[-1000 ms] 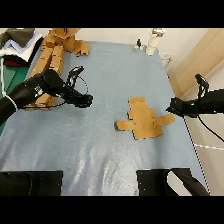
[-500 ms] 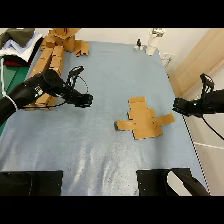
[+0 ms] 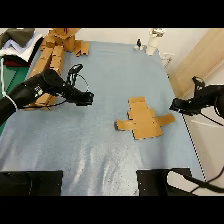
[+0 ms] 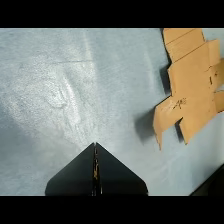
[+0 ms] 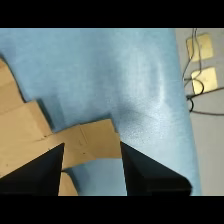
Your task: Fold the box.
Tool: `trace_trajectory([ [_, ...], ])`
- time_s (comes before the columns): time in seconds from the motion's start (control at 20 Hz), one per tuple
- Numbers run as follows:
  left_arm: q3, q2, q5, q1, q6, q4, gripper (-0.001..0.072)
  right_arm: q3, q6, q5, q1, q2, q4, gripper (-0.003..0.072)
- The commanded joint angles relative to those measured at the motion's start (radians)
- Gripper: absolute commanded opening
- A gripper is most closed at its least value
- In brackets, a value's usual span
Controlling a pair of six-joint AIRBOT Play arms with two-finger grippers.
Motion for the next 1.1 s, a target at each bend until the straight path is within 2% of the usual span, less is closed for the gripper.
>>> trace_trajectory([
  [0.0, 0.001, -0.001, 0.004, 0.0, 0.001, -0.043, 0.0012, 0.063, -0.05, -0.173, -0.009, -0.141, -0.006, 0.0518],
  [0.1, 0.001, -0.001, 0.004, 0.0, 0.001, -0.043, 0.0012, 0.066, -0.077, -0.203, -0.009, -0.149, -0.009, 0.0517],
  [0.35, 0.001, -0.001, 0.001, 0.0, 0.001, -0.047, 0.0012, 0.066, -0.085, -0.142, -0.009, -0.149, -0.146, 0.0501],
  [0.5, 0.001, -0.001, 0.001, 0.0, 0.001, -0.051, 0.0012, 0.066, -0.159, -0.117, -0.009, -0.164, -0.106, 0.05],
  [0.6, 0.001, -0.001, 0.0, 0.0, 0.001, -0.066, 0.0012, 0.066, -0.272, -0.122, -0.009, -0.201, -0.002, 0.0434],
  [0.7, 0.002, 0.0, -0.02, 0.0, 0.002, -0.076, 0.0012, 0.066, -0.351, -0.158, -0.006, -0.238, 0.106, 0.042],
  [0.75, 0.002, -0.001, -0.035, 0.0, 0.001, -0.077, 0.0012, 0.066, -0.392, -0.175, -0.005, -0.244, 0.151, 0.0358],
  [0.8, 0.002, 0.0, -0.048, 0.001, 0.002, -0.077, 0.0012, 0.067, -0.421, -0.187, -0.004, -0.243, 0.189, 0.0351],
  [1.0, 0.002, 0.0, -0.099, 0.002, 0.003, -0.1, 0.0013, 0.067, -0.438, -0.261, -0.004, -0.24, 0.223, 0.0272],
  [1.05, 0.002, 0.0, -0.109, 0.002, 0.003, -0.116, 0.0013, 0.067, -0.438, -0.276, -0.003, -0.24, 0.24, 0.0148],
])
